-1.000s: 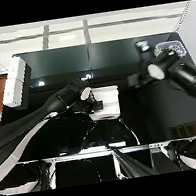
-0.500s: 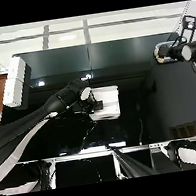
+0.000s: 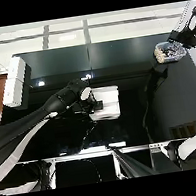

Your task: Fold the box and place the chain.

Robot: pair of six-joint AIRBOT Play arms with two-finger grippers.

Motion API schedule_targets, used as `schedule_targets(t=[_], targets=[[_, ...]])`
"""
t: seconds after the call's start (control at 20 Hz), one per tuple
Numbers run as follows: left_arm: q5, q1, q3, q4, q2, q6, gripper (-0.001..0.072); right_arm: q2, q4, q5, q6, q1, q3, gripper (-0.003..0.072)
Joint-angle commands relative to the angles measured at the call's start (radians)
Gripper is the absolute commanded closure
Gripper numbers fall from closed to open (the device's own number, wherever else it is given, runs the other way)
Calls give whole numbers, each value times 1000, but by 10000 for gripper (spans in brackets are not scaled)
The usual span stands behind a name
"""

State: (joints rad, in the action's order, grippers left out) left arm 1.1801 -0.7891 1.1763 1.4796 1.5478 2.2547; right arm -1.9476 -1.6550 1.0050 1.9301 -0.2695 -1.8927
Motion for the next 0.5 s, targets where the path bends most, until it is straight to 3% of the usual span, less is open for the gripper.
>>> schedule_targets(t=[0.0,0.3,0.4,0.45], targets=[[7,0,0,0,0,-1,683,-128,0,70,-5,-17,-146,-22],[6,0,0,0,0,-1,683,-182,-21,76,-5,-17,-146,-2],[6,0,0,0,0,-1,683,-183,-22,92,-6,-17,-146,288],[6,0,0,0,0,-1,683,-180,-21,110,-6,-17,-148,484]])
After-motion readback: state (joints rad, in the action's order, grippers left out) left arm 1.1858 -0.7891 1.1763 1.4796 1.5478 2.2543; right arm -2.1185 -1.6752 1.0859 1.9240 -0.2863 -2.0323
